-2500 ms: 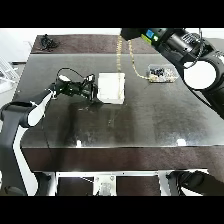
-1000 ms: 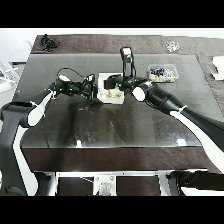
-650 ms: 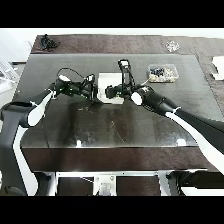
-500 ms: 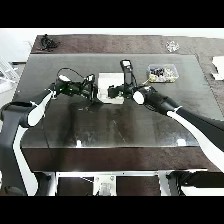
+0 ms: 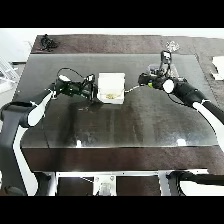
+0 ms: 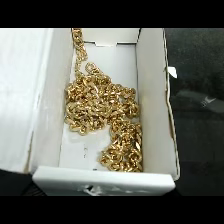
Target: Fold the box and place the chain.
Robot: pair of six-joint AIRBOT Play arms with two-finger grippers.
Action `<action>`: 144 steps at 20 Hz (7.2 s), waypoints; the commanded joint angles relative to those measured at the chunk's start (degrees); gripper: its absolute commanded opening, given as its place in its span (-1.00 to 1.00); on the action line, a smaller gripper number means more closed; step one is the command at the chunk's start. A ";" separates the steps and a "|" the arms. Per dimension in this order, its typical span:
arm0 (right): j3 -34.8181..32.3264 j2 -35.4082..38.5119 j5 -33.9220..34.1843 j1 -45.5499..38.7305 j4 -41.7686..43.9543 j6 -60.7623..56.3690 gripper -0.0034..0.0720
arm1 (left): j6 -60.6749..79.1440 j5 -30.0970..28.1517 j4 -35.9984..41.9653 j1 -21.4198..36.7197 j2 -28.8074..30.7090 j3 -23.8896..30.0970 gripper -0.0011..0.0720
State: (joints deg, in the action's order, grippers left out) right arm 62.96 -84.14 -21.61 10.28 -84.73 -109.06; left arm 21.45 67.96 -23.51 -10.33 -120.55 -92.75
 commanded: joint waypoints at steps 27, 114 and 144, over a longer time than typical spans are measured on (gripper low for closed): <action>11.91 -11.32 15.63 -2.29 15.06 3.13 -0.90 | 0.00 -0.02 0.00 0.00 0.04 -0.04 0.78; 10.19 -20.02 14.36 -4.72 1.75 -4.17 -0.23 | 0.00 -0.02 0.00 0.00 0.04 -0.04 0.78; 28.96 13.75 8.33 20.37 -0.37 20.41 -0.90 | 0.00 -0.04 0.00 0.00 0.04 -0.04 0.78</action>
State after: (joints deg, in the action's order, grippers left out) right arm 91.39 -70.15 -9.89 29.41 -85.06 -89.78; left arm 21.43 67.94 -23.49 -10.35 -120.55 -92.77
